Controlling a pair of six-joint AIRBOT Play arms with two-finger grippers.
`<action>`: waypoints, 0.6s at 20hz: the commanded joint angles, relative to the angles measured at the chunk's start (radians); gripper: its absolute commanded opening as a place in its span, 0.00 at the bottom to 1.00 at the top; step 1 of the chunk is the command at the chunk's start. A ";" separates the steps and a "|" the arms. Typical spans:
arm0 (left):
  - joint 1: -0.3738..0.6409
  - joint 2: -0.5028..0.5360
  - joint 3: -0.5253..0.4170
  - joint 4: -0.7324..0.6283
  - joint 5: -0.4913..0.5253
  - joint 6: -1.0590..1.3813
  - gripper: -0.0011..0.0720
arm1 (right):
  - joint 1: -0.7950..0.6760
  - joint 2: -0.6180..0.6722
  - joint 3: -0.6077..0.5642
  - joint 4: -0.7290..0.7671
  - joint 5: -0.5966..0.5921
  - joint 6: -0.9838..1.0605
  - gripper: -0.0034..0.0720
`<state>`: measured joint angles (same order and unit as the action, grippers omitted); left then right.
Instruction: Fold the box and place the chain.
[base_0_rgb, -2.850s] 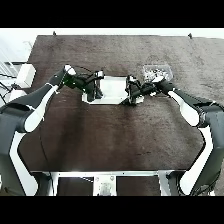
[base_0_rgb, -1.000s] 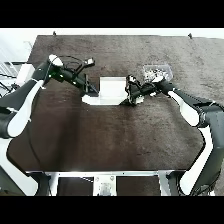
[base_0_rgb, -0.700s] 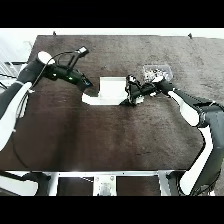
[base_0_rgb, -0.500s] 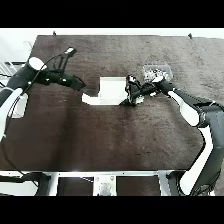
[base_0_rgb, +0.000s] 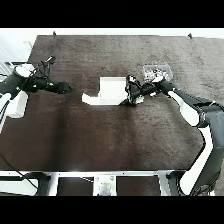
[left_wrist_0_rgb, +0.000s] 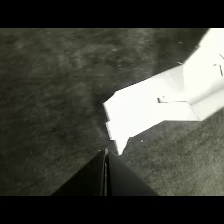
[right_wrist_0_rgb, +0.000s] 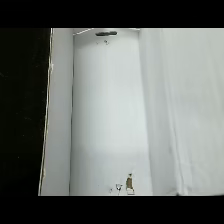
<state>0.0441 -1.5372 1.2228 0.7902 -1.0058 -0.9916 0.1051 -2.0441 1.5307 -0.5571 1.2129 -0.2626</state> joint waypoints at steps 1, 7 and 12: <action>0.010 -0.034 -0.004 -0.008 -0.042 -0.055 0.04 | -0.001 0.000 0.001 0.000 0.000 0.000 0.78; 0.010 -0.108 -0.004 -0.148 -0.057 -0.056 0.04 | -0.001 0.000 0.001 0.000 0.000 0.000 0.78; -0.002 -0.159 -0.004 -0.146 -0.026 -0.065 0.04 | -0.001 0.000 0.001 0.000 0.000 0.000 0.78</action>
